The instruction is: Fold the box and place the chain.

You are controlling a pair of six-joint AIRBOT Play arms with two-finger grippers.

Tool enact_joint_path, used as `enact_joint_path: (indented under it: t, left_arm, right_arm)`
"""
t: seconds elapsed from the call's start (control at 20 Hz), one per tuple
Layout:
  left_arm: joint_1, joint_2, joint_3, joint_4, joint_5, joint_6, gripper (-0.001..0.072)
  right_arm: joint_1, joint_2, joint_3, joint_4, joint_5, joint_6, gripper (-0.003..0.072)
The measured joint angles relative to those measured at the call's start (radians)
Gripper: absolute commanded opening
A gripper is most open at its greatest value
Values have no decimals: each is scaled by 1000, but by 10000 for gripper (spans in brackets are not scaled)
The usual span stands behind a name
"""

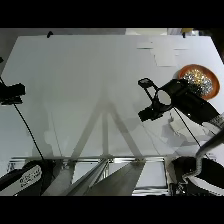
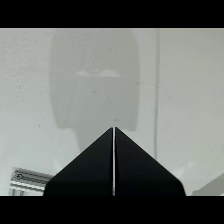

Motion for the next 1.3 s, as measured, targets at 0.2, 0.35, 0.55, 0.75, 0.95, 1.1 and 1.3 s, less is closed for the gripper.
enact_joint_path:
  t: [0.2,0.35,0.55,0.75,0.95,1.1,1.3]
  left_arm:
    - [0,0,0,0,0,0,10]
    - [0,0,0,0,0,0,10]
    - [0,0,0,0,0,0,10]
    - [0,0,0,0,0,0,10]
    - [0,0,0,0,0,0,10]
    - [0,0,0,0,0,0,10]
    - [0,0,0,0,0,0,10]
  right_arm:
    - [0,0,0,3,-4,-2,19]
    - [0,0,0,5,-6,-2,20]
    - [-17,1,0,-2,-7,-6,15]
    - [-219,2,13,-19,14,-61,19]
    - [-585,2,69,-46,52,-182,330]
    - [-842,-6,127,-107,61,-289,342]
    - [-1102,-72,186,-193,91,-402,451]
